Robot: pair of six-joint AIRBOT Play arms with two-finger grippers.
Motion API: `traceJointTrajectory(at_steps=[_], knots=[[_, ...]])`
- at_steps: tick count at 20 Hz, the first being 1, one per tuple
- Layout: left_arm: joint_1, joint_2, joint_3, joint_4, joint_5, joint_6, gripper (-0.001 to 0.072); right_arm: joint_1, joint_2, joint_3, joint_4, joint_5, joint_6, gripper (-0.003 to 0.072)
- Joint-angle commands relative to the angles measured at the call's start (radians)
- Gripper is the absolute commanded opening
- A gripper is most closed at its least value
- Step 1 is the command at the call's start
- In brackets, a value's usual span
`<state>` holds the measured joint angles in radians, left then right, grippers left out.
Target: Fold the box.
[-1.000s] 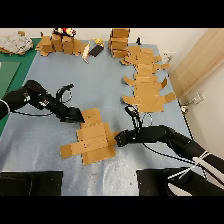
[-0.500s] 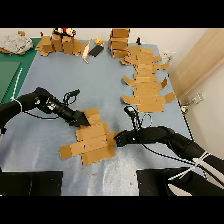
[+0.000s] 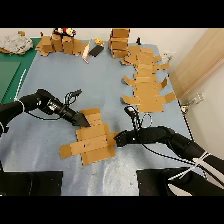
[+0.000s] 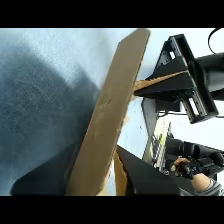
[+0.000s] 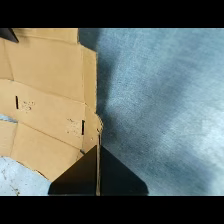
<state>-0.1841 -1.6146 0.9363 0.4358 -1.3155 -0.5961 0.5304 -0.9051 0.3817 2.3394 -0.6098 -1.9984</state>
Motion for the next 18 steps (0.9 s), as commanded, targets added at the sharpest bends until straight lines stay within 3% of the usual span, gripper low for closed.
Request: traceJointTrajectory(at_steps=[1, 10, 11, 12, 15, 16, 17, 18], knots=[[0.011, -0.001, 0.000, -0.003, -0.003, 0.036, 0.0169, 0.001, 0.000, -0.001, -0.002, -0.005, 0.001, 0.0006], [0.035, -0.001, 0.000, -0.018, -0.004, 0.059, 0.0172, 0.001, -0.013, -0.001, -0.005, -0.010, 0.002, 0.0006], [0.035, -0.001, 0.000, -0.017, -0.006, 0.066, 0.0157, 0.001, -0.018, -0.001, -0.005, -0.010, 0.002, 0.0006], [0.035, -0.001, 0.000, -0.017, -0.018, 0.089, 0.0012, 0.001, -0.021, -0.001, -0.005, -0.010, 0.004, 0.0006], [0.035, -0.001, 0.000, -0.024, -0.058, 0.141, 0.0011, 0.000, -0.021, -0.001, -0.005, -0.008, 0.037, 0.0008], [0.034, -0.001, 0.000, -0.024, -0.052, 0.143, 0.0011, -0.001, -0.021, 0.000, -0.005, -0.008, 0.050, 0.0070], [0.033, -0.001, 0.000, -0.025, -0.045, 0.160, 0.0011, -0.002, -0.021, 0.000, -0.006, -0.008, 0.067, 0.0231], [0.029, 0.000, 0.001, -0.036, -0.017, 0.175, 0.0011, -0.002, -0.020, 0.000, -0.012, -0.008, 0.082, 0.0314]])
